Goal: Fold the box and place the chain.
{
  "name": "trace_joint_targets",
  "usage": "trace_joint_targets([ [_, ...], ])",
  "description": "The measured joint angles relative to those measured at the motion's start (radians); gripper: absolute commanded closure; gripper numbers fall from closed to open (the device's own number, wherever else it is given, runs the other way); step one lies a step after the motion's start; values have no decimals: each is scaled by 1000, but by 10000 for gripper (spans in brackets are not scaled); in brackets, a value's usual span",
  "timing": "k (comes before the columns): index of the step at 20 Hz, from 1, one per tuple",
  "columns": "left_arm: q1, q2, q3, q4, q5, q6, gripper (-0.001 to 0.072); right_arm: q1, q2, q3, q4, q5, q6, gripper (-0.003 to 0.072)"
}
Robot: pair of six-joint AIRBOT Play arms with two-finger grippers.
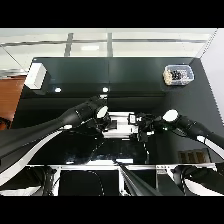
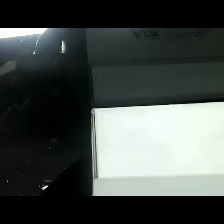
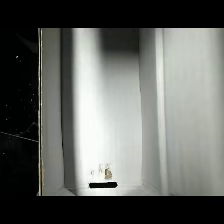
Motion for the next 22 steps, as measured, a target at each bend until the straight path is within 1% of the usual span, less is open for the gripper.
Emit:
trace_joint_targets([
  [1,-1,0,3,-5,0,6,359,0,0,0,-2,0,-5,558],
  [2,-2,0,7,-16,11,5,287,0,0,0,-2,-1,-5,558],
  [6,-2,0,12,-16,-6,2,292,0,0,0,-1,-1,-4,558],
  [7,-2,0,13,-15,-6,1,355,0,0,0,-1,-1,-4,558],
  [8,-3,0,13,-12,-6,0,566,0,0,0,-1,-1,-4,558],
  [9,-3,0,13,1,-16,0,668,0,0,0,-1,-1,-3,558],
  [10,-2,0,13,8,-19,-10,684,0,0,0,2,-1,3,558],
  [22,-3,0,13,16,-14,-2,683,0,0,0,0,-1,-2,558],
])
